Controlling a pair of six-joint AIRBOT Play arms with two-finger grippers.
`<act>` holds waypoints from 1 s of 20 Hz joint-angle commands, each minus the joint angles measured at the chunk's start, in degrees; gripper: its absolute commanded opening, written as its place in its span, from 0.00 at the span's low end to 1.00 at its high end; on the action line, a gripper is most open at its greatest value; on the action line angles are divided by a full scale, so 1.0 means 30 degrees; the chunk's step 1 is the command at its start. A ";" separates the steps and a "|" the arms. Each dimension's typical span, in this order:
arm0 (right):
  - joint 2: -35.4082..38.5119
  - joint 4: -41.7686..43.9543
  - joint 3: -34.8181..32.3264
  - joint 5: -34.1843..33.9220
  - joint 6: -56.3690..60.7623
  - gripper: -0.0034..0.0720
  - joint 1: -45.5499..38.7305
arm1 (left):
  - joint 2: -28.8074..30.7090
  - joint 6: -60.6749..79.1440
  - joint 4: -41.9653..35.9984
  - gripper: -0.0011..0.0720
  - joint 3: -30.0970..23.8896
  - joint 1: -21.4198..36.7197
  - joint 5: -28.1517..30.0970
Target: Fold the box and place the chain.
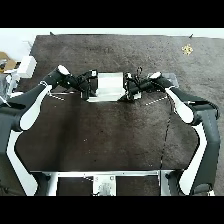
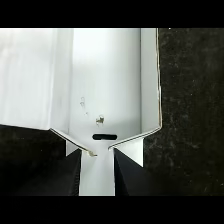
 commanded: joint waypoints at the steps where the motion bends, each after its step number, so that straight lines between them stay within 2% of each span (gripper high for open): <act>1: -0.0007 0.0000 0.0015 0.0007 0.0000 0.62 0.0015 | -0.0051 -0.0044 -0.1049 0.33 -0.0007 -0.0007 -0.0393; 6: -0.0007 0.0000 0.0015 0.0007 0.0000 0.62 0.0015 | -0.0087 0.0029 -0.2346 0.33 -0.0007 -0.0029 -0.0444; 20: -0.0007 0.0000 0.0015 0.0007 0.0000 0.62 0.0015 | -0.0095 0.1166 -0.2747 0.35 -0.0007 -0.0619 0.0408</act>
